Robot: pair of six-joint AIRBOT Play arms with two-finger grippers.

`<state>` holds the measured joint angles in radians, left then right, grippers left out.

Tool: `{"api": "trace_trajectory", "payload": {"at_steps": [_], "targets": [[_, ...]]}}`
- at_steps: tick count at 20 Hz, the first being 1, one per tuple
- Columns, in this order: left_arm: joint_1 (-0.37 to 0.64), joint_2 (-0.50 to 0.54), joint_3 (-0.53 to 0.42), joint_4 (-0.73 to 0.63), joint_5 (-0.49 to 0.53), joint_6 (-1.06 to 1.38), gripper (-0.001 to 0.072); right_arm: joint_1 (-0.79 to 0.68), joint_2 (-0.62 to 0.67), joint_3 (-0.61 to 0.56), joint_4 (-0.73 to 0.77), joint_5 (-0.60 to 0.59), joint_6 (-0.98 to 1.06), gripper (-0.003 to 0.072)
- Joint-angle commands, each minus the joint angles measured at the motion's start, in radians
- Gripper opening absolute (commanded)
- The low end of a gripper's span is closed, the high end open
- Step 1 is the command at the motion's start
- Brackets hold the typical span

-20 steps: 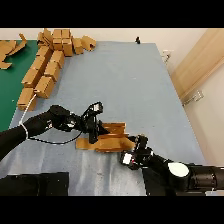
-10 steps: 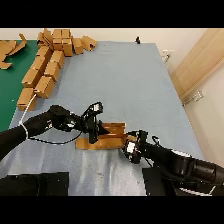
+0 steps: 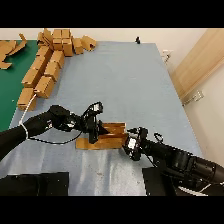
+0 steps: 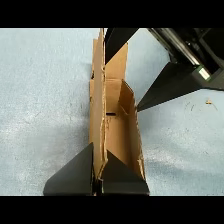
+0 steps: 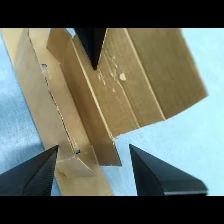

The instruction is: Fold the box.

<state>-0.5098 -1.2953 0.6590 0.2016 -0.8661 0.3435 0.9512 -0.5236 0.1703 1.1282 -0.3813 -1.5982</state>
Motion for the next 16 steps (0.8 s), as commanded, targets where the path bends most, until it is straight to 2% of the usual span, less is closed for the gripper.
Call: {"api": "trace_trajectory", "payload": {"at_steps": [1,3,7,11,16], "targets": [[-0.001,0.0,0.0,0.0,0.0,0.0,0.0013,-0.014,-0.021,0.015,0.041,0.008,-0.013,0.0717],[-0.001,0.0,0.0,0.0,0.0,0.0,0.0013,-0.047,-0.026,0.023,0.118,0.011,-0.077,0.0712],[-0.001,0.0,0.0,0.0,0.0,0.0,0.0013,-0.135,-0.026,0.03,0.457,-0.006,-0.432,0.071],[-0.001,0.0,0.0,0.0,0.0,0.0,0.0013,-0.254,-0.026,0.059,0.802,-0.127,-0.829,0.0711],[-0.001,0.0,0.0,0.0,0.0,0.0,0.0013,-0.399,-0.079,0.094,1.027,-0.245,-1.183,0.0711]]}}
